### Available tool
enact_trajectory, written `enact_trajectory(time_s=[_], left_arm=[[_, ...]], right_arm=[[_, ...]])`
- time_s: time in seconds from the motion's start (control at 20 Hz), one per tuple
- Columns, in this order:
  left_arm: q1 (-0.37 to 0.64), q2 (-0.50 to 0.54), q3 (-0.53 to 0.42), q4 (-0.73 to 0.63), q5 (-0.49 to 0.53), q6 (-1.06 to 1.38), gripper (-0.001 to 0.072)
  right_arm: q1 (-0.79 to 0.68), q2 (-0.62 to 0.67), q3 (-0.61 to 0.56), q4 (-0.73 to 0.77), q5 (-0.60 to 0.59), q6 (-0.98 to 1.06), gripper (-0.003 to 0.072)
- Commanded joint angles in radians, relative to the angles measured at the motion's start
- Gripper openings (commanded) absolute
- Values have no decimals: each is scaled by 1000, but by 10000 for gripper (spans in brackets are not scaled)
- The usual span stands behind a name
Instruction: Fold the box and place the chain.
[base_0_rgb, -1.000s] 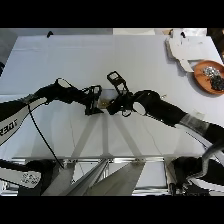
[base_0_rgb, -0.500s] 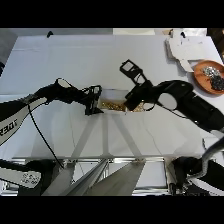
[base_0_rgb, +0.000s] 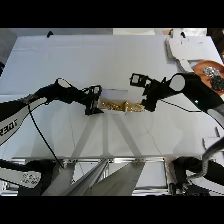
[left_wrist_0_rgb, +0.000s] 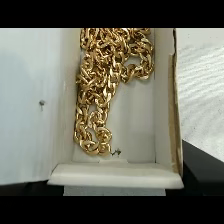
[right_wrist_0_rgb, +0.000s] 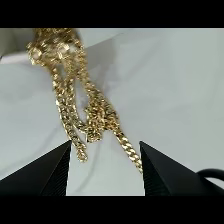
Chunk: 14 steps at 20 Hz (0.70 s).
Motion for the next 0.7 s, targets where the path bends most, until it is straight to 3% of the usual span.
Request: enact_trajectory(time_s=[0.0,0.15,0.2,0.25,0.5,0.55,0.65], left_arm=[[0,0,0,0,0,0,315],[0,0,0,0,0,0,315],[0,0,0,0,0,0,315],[0,0,0,0,0,0,315],[0,0,0,0,0,0,315],[0,0,0,0,0,0,315],[0,0,0,0,0,0,315]], right_arm=[[-16,-108,0,82,20,-256,481],[-16,-176,-1,89,11,-298,492],[-16,-192,-1,90,-4,-298,602],[-16,-204,-1,90,-24,-297,657],[-16,-218,-34,90,-85,-297,628],[-16,-218,-47,89,-82,-293,477],[-15,-218,-66,85,-59,-294,98]])
